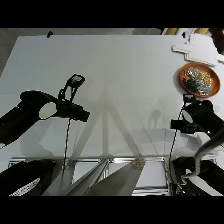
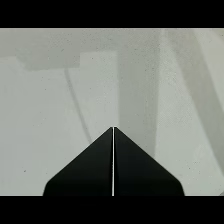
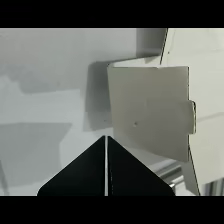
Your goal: Fold the box and place the chain.
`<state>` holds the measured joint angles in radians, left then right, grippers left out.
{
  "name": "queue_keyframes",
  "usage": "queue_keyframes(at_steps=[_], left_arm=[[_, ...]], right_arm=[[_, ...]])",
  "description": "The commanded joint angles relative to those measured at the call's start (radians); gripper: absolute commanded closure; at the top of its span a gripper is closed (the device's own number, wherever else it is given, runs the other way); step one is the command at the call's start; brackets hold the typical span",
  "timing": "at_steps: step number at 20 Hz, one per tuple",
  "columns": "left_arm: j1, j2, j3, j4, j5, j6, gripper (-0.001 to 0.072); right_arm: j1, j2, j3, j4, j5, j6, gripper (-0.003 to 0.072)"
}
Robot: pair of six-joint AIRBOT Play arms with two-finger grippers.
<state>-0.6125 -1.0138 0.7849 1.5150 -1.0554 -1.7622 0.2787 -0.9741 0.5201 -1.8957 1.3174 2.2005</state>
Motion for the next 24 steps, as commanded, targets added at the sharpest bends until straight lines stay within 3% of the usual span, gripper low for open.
queue_keyframes(at_steps=[1, 3, 5, 8, 13, 14, 16, 17, 21, 23, 24], left_arm=[[0.0, -0.001, 0.0, 0.0, 0.0, 0.0, 0.0702], [0.0, -0.001, 0.0, 0.0, 0.0, 0.0, 0.0702], [0.0, -0.001, 0.0, 0.0, 0.001, 0.0, 0.0702], [0.0, -0.001, 0.0, 0.0, 0.0, 0.0, 0.0702], [0.0, -0.001, 0.0, 0.0, 0.0, 0.0, 0.0702], [0.0, -0.001, 0.0, 0.0, 0.001, 0.0, 0.0702], [0.0, -0.001, 0.0, 0.0, 0.001, 0.0, 0.0702], [0.0, -0.001, 0.0, 0.0, 0.0, 0.0, 0.0702], [0.0, -0.001, 0.0, 0.0, 0.0, 0.0, 0.0702], [0.0, -0.001, 0.0, 0.0, 0.0, 0.0, 0.0702], [0.0, -0.001, 0.0, 0.0, 0.0, 0.0, 0.0702]], right_arm=[[0.0, 0.001, 0.007, -0.002, -0.116, -0.067, 0.0669], [-0.001, -0.002, 0.061, -0.051, -0.131, -0.298, 0.0669], [-0.068, -0.003, 0.134, -0.214, -0.093, -0.259, 0.0671], [-0.33, -0.003, 0.182, -0.289, -0.11, -0.382, 0.0671], [-0.681, -0.002, 0.182, -0.265, -0.196, -0.51, 0.0662], [-0.728, -0.002, 0.182, -0.27, -0.213, -0.554, 0.0584], [-0.816, -0.011, 0.182, -0.268, -0.237, -0.605, 0.0145], [-0.847, -0.026, 0.182, -0.266, -0.238, -0.605, 0.0098], [-0.925, -0.1, 0.182, -0.274, -0.239, -0.703, 0.01], [-0.944, -0.129, 0.182, -0.285, -0.237, -0.71, 0.0242], [-0.954, -0.139, 0.182, -0.287, -0.246, -0.71, 0.0261]])
